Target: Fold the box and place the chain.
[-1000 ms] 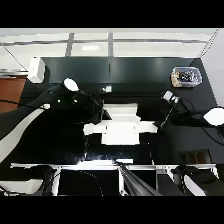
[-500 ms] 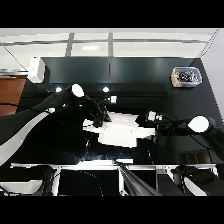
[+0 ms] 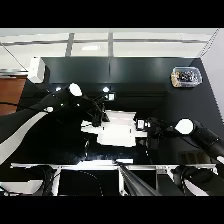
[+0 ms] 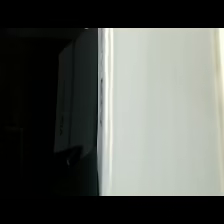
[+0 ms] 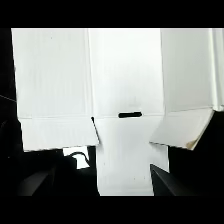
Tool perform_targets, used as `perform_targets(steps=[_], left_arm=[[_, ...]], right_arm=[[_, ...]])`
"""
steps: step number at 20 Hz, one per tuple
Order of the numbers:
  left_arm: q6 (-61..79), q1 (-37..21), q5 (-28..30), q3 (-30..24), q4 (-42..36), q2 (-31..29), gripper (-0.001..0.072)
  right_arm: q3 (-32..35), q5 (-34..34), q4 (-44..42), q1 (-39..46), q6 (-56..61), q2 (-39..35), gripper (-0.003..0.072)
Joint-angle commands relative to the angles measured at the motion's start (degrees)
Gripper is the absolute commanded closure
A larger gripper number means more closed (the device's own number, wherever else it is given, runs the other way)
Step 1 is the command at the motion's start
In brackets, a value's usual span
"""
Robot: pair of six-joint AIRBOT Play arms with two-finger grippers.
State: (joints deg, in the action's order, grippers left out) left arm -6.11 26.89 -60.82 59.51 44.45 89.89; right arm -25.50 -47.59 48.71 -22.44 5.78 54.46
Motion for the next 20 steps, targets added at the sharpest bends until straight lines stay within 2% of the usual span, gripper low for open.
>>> perform_targets(steps=[1, 6, 10, 14, 18, 20], left_arm=[[-1.95, 0.09, 2.71, -1.33, -1.25, -0.07, 0.0690], [-0.04, 0.15, 9.53, -5.79, -5.79, -2.23, 0.0689], [-0.04, 0.13, 9.07, -5.92, -5.73, -2.27, 0.0685], [1.86, 0.13, 6.67, -5.90, -5.70, -2.27, 0.0685], [1.86, 0.13, 6.38, -5.90, -5.73, -2.27, 0.0685], [1.84, 0.13, 6.34, -5.90, -5.73, -2.27, 0.0685]], right_arm=[[0.04, 0.37, -0.13, -0.31, -0.48, 0.28, 0.0018], [0.04, 0.35, 0.57, -0.31, -0.48, 0.28, 0.0018], [0.04, 0.17, 6.67, -0.31, -0.46, 0.70, 0.0018], [0.04, 0.70, 4.85, -1.07, -0.57, 1.49, 0.0019], [0.04, 7.28, 4.90, -2.97, -0.68, 2.27, 0.0018], [0.04, 7.45, 4.87, -4.28, -0.70, 2.47, 0.0018]])
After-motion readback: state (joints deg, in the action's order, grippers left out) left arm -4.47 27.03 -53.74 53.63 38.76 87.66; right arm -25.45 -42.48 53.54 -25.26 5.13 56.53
